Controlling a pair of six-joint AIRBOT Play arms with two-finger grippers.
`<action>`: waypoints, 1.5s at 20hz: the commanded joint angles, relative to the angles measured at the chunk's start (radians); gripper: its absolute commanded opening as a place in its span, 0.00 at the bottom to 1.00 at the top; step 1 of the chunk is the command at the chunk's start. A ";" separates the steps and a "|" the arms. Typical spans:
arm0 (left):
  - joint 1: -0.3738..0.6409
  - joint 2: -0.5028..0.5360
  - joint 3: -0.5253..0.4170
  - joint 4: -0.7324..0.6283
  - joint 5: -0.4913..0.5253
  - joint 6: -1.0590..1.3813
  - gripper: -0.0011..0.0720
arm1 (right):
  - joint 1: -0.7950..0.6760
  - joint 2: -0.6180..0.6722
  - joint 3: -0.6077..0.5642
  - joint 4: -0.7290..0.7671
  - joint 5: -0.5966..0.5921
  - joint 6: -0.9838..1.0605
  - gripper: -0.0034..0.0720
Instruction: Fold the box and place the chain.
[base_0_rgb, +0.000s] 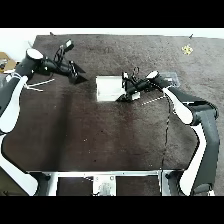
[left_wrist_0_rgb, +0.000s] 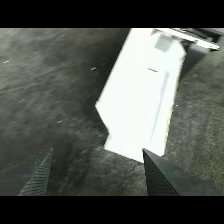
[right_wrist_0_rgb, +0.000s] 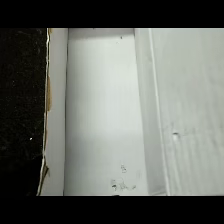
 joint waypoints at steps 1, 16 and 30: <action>0.023 -0.054 -0.101 -0.164 -0.029 0.236 0.85 | 0.001 -0.001 0.000 0.000 0.000 0.000 0.64; -0.035 -0.226 -0.100 -0.171 -0.058 0.494 1.00 | 0.001 -0.001 0.000 0.000 0.000 0.000 0.64; -0.069 -0.234 -0.099 -0.188 -0.039 0.505 1.00 | 0.001 -0.001 0.000 0.000 0.000 0.000 0.64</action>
